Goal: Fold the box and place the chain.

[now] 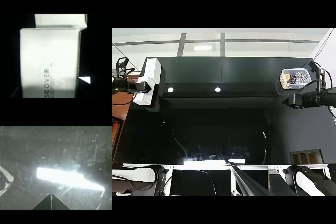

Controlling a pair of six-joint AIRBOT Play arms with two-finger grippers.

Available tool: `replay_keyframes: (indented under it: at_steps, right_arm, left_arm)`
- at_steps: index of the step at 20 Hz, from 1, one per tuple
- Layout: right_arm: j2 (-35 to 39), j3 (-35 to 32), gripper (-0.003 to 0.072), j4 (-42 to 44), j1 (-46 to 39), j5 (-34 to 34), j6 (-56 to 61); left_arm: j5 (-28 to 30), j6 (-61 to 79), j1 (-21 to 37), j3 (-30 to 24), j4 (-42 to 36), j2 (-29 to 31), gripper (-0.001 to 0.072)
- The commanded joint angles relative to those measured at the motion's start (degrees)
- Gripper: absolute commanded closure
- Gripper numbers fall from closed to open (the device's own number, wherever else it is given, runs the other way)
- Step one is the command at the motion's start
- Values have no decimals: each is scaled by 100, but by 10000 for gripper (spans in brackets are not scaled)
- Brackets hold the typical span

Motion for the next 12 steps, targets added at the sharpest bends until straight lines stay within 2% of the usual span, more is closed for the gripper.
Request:
replay_keyframes:
  at_steps: [1,4,6,7,9,11,12]
  right_arm:
    - [-4,2,670,4,7,0,-4]
    - [-4,2,670,-4,28,-26,-59]
    - [-2,2,670,-22,179,-28,-179]
    - [-2,2,670,-20,260,7,-179]
    - [26,7,670,-39,278,365,-179]
    - [269,2,670,-348,282,691,-175]
    - [505,-11,671,-494,282,538,-179]
  left_arm:
    - [59,-13,-133,291,127,-20,-4]
    - [-527,-190,-131,951,188,280,-1]
    - [-1023,-1248,-136,1436,42,470,21]
    - [-1353,-1650,-133,1668,-66,564,116]
    - [-2286,-1963,-138,2118,-317,776,684]
    - [-2879,-1987,-236,2186,-527,1158,690]
    - [-2979,-1978,-365,2033,-557,1447,690]
